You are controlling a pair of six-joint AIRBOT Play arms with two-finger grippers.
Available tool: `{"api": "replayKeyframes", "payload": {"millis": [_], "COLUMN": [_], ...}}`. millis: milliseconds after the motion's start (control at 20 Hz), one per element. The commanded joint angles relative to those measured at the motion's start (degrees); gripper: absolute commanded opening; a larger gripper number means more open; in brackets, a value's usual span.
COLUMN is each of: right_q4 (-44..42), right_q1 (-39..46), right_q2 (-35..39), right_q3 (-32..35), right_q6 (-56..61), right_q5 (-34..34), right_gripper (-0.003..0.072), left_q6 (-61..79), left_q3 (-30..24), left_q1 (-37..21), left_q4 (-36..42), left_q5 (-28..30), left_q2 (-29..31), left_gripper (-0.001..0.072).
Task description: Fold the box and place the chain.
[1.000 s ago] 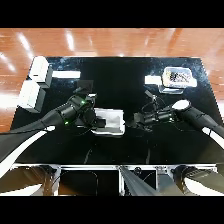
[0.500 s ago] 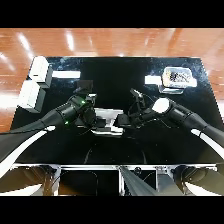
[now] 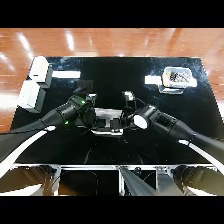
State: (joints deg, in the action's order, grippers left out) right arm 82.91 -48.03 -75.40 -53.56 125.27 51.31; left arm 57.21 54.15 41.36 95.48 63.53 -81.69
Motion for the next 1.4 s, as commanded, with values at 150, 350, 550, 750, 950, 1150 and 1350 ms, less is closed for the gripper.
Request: {"api": "replayKeyframes", "payload": {"millis": [150,350,550,750,950,1150,1350], "right_q4": [6.97,7.15,7.10,7.10,7.10,7.10,7.10], "right_q1": [-2.08,-2.08,-2.08,-1.92,-1.92,-1.95,-1.95], "right_q2": [-4.09,-4.48,-6.71,-7.41,-7.63,-8.92,-10.14], "right_q3": [-4.22,-4.39,-5.03,-6.14,-7.58,-7.61,-7.61], "right_q6": [6.88,8.28,8.44,6.73,5.75,5.64,5.64], "right_q5": [5.31,6.56,7.02,7.52,8.35,10.23,10.25], "right_gripper": [0.0504,0.0504,0.0504,0.0241,0.0236,0.0236,0.0236], "left_q6": [0.02,0.02,0.02,0.04,0.04,0.04,0.04], "left_q3": [-0.04,-0.04,-0.04,-0.04,-0.04,-0.04,-0.04], "left_q1": [0.00,0.00,-0.02,0.00,0.00,0.00,0.00], "left_q4": [-0.02,-0.02,-0.07,-0.07,-0.07,-0.07,-0.04], "left_q5": [-0.07,-0.09,-0.11,-0.11,-0.11,-0.13,-0.11], "left_q2": [0.00,0.00,0.00,0.00,0.00,0.00,0.00], "left_gripper": [0.0023,0.0023,0.0023,0.0023,0.0023,0.0023,0.0023]}}
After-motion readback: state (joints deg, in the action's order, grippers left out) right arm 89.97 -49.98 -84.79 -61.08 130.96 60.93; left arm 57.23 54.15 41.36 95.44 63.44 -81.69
